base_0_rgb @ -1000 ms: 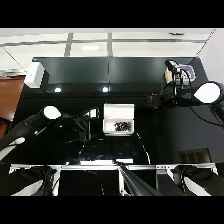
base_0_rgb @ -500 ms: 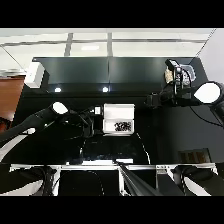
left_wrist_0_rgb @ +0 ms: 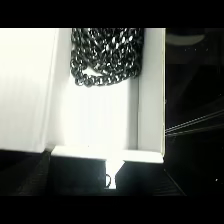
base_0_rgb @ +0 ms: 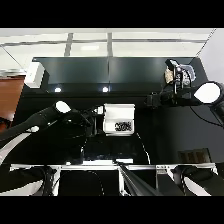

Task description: Fold the box and place the chain.

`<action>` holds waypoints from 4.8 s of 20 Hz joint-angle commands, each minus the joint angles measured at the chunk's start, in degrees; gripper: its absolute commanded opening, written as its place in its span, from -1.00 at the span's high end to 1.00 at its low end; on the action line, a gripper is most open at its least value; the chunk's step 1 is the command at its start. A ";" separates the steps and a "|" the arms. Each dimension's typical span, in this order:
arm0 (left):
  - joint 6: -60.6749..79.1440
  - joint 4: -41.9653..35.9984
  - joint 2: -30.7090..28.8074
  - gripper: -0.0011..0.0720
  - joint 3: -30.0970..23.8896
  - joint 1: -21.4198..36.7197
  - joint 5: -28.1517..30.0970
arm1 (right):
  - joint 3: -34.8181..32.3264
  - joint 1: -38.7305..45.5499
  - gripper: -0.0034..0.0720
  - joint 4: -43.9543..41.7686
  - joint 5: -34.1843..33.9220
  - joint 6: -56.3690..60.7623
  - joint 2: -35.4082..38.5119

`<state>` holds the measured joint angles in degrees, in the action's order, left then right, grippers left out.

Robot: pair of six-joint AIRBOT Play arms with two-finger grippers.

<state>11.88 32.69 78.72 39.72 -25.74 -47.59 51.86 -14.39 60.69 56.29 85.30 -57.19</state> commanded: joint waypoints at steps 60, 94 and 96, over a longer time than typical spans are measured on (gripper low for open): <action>-5.01 0.94 1.81 -0.06 2.64 -2.14 0.61 | -0.13 -9.31 -0.22 -9.40 6.47 -58.88 -14.14; -5.01 0.94 1.81 -0.06 2.64 -2.23 0.61 | -1.18 -9.33 -0.12 -8.52 9.05 -57.79 -14.21; -5.01 0.94 1.81 -0.07 2.64 -2.23 0.63 | -1.18 -9.33 -0.12 -6.62 9.07 -57.05 -14.21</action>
<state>6.85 33.63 80.53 42.35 -27.99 -46.96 50.63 -23.73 52.01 65.32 27.62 -71.42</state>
